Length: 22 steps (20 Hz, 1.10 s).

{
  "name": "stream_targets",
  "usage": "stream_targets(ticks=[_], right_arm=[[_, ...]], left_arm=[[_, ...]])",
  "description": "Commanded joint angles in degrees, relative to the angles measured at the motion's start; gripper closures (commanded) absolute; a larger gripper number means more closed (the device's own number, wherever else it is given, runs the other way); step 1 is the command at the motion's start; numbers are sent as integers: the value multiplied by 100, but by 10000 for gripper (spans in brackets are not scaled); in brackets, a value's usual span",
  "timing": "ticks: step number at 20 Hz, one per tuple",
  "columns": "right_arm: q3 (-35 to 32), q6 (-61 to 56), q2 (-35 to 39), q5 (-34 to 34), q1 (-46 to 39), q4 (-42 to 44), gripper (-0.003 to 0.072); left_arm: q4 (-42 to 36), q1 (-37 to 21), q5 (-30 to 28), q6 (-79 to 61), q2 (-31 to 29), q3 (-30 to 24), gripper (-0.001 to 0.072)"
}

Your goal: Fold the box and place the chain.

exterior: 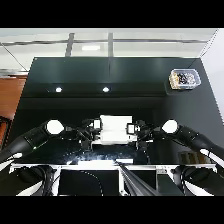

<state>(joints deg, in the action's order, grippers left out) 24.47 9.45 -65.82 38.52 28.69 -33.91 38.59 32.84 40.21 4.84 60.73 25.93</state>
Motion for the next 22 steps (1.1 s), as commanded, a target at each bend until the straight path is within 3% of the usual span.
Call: stream_targets(ticks=[1,11,16,17,18,19,21,22], right_arm=[[-2,-4,-4,2,2,2,207],[-2,-4,-4,2,4,2,206],[-2,-4,-4,2,4,2,207],[-2,-7,-4,0,4,2,207],[-2,-7,-4,2,4,2,206],[-2,-7,-4,2,4,2,206],[-2,-4,-4,2,4,2,206],[-2,-7,-4,0,4,2,206]], left_arm=[[-564,4,-138,-42,20,4,548],[-761,271,-470,-229,223,9,547],[-800,278,-361,-227,385,28,546],[-798,280,-363,-227,385,28,504],[-798,278,-363,-227,385,28,338],[-796,278,-350,-227,385,28,286],[-796,278,-269,-227,385,28,355],[-804,278,-260,-225,385,28,347]])
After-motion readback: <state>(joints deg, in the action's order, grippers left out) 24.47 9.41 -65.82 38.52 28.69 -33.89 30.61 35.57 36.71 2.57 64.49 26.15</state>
